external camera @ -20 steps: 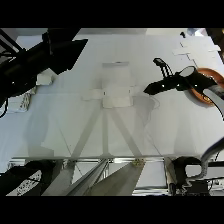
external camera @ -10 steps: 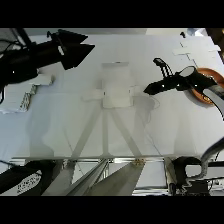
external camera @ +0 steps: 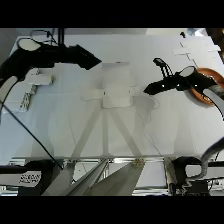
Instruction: Fold the box and place the chain.
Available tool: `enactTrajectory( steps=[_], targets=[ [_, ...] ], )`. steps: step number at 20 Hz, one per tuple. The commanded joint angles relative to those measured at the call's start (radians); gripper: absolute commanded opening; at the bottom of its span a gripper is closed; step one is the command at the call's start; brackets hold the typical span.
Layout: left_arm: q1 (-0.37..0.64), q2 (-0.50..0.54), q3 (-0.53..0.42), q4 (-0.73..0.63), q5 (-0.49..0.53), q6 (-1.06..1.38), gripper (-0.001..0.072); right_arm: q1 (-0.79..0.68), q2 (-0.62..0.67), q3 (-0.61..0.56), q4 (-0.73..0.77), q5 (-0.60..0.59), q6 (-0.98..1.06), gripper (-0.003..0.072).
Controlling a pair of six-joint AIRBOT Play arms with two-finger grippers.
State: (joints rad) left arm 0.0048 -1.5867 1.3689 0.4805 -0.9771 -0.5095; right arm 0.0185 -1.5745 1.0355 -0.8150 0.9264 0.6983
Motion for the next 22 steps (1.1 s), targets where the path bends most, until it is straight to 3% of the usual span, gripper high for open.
enactTrajectory(
  steps=[1, 5, 13, 18, 21, 22],
  targets=[
    [-0.006, -0.120, 0.028, 0.091, -0.022, -0.100, 0.0698, 0.001, 0.000, 0.000, 0.000, 0.000, 0.000, 0.0012],
    [-0.026, -0.151, 0.046, 0.222, -0.021, -0.193, 0.0698, 0.001, 0.000, 0.000, 0.000, 0.000, 0.000, 0.0012],
    [-0.102, -0.338, 0.309, 0.240, -0.103, -0.355, 0.0698, 0.001, 0.000, 0.000, 0.000, 0.000, 0.000, 0.0012],
    [-0.137, -0.401, 0.321, 0.243, -0.129, -0.325, 0.0690, 0.001, 0.000, 0.000, 0.000, 0.000, 0.000, 0.0012],
    [-0.137, -0.410, 0.321, 0.243, -0.192, -0.228, 0.0612, 0.001, 0.000, 0.000, 0.000, 0.000, 0.000, 0.0012],
    [-0.137, -0.410, 0.321, 0.243, -0.214, -0.193, 0.0548, 0.001, 0.000, 0.000, 0.000, 0.000, 0.000, 0.0012]
  ],
)
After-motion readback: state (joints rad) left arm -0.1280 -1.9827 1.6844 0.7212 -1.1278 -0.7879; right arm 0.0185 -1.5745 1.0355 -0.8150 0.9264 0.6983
